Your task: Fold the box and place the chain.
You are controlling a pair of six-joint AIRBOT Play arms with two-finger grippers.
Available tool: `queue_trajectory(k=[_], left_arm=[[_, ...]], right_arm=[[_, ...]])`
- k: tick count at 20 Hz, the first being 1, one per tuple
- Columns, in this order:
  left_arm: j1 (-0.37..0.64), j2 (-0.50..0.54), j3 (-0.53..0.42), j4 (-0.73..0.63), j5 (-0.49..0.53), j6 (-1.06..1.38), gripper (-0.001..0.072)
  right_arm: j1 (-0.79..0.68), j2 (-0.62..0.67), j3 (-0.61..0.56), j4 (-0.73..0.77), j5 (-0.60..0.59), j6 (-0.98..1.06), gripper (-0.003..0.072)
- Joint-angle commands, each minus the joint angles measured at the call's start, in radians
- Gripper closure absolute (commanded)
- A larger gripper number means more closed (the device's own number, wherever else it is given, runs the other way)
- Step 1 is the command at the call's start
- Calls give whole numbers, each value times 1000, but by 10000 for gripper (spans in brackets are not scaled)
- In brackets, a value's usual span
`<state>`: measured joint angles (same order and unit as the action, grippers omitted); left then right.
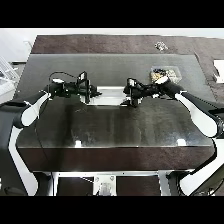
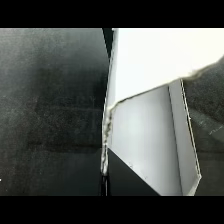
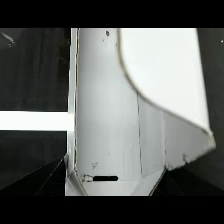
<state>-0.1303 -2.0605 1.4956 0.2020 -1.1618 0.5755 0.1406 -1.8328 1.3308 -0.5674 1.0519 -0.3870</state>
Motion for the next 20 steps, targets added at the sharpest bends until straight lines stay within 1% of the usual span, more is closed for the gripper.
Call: queue_trajectory(k=[1, 7, 12, 20], left_arm=[[0, -1, 0, 1, -1, 2, 687], [0, -1, 0, 1, -2, 2, 687], [0, -1, 0, 1, -1, 2, 687], [0, -1, 0, 1, -1, 2, 687]], right_arm=[[10, -13, 24, 5, 27, 10, 59], [15, -17, 24, -28, 47, 9, 59], [16, -44, 31, -28, 46, -5, 59], [23, -48, 51, -26, 40, -43, 59]])
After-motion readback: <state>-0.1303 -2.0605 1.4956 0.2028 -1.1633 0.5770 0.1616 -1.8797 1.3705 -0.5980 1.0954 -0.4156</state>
